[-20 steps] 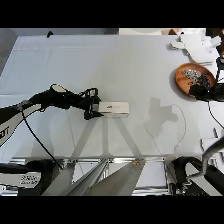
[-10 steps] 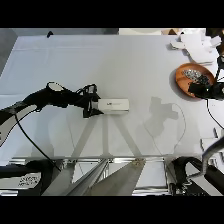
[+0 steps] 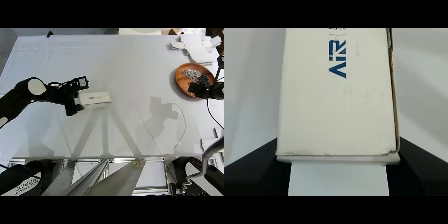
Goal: Fold the box and place the chain.
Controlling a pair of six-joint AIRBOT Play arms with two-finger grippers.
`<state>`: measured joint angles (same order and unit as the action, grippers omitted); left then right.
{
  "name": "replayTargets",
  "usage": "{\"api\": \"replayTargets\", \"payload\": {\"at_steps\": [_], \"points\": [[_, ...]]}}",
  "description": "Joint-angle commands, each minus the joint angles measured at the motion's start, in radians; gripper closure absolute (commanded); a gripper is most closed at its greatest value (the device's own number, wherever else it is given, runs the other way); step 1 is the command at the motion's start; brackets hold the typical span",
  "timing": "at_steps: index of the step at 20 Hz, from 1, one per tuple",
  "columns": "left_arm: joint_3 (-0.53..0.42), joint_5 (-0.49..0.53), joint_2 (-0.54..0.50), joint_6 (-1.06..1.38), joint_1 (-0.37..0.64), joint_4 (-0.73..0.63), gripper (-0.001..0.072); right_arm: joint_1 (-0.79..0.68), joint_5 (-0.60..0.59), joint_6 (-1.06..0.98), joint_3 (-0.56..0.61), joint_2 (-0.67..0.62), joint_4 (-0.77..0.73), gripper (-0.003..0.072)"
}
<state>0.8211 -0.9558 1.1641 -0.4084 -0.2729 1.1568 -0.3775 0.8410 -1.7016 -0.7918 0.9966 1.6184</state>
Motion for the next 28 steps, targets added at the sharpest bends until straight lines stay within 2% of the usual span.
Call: {"api": "replayTargets", "payload": {"at_steps": [1, 4, 6, 11, 13, 17, 24, 26, 28], "points": [[0.0, 0.023, -0.071, -0.318, 0.027, 0.317, 0.0698, -0.001, 0.0, 0.0, 0.0, 0.001, 0.0, 0.0676], [0.0, 0.108, -0.074, -0.452, 0.114, 0.306, 0.0699, -0.001, 0.0, 0.0, 0.0, 0.001, 0.0, 0.0676], [0.0, 0.184, -0.074, -0.516, 0.19, 0.251, 0.0699, -0.001, 0.0, 0.0, 0.0, 0.001, 0.0, 0.0676], [0.0, 0.374, -0.074, -0.538, 0.394, -0.069, 0.0699, -0.001, 0.0, 0.0, 0.0, 0.001, 0.0, 0.0676], [0.0, 0.491, -0.069, -0.539, 0.446, -0.155, 0.0698, -0.001, 0.0, 0.0, 0.0, 0.001, 0.0, 0.0676], [0.0, 0.665, -0.026, -0.535, 0.465, -0.173, 0.0697, -0.001, 0.0, 0.0, 0.0, 0.001, 0.0, 0.0676], [0.0, 0.733, 0.202, -0.536, 0.465, -0.173, 0.0693, -0.001, 0.0, 0.0, 0.0, 0.001, 0.0, 0.0676], [0.0, 0.735, 0.264, -0.535, 0.465, -0.172, 0.0638, -0.001, 0.0, 0.0, 0.0, 0.001, 0.0, 0.0676], [0.0, 0.734, 0.303, -0.535, 0.465, -0.173, 0.052, -0.001, 0.0, 0.0, 0.0, 0.001, 0.0, 0.0676]]}}
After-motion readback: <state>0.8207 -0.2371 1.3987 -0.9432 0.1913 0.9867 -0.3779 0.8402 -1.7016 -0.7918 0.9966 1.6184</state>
